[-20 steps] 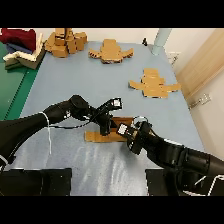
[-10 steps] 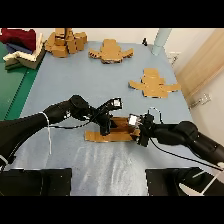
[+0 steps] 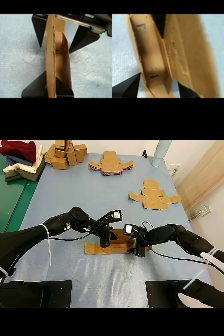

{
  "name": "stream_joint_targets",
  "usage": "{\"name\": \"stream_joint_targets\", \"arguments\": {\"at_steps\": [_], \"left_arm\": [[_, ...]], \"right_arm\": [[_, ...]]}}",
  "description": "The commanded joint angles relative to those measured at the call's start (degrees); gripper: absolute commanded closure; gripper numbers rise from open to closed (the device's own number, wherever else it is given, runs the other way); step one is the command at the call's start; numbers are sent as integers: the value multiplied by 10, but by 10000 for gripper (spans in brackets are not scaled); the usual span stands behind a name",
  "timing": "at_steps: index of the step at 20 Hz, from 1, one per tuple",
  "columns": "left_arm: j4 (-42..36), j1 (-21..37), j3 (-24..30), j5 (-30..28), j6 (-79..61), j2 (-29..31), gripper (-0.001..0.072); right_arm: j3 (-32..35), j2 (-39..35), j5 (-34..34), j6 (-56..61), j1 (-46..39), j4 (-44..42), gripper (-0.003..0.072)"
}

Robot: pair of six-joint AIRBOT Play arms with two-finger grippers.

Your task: Fold the box.

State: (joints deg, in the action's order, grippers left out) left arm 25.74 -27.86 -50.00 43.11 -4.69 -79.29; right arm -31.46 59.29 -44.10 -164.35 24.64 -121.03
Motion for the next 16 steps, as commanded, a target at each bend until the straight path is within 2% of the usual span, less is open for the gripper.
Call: {"name": "stream_joint_targets", "arguments": {"at_steps": [1, 6, 13, 16], "left_arm": [[0, 0, 0, -1, 0, 0, 698], [0, 0, 0, -1, 0, 0, 698], [0, 0, 0, -1, 0, 0, 697], [0, 0, 0, -1, 0, 0, 698]], "right_arm": [[-3, 30, -16, -26, -3, -18, -34], [-4, 22, -23, 14, -4, -6, -34], [-4, 27, -38, 12, -3, 19, -30], [-4, 29, -33, -26, -2, 17, -21]]}}
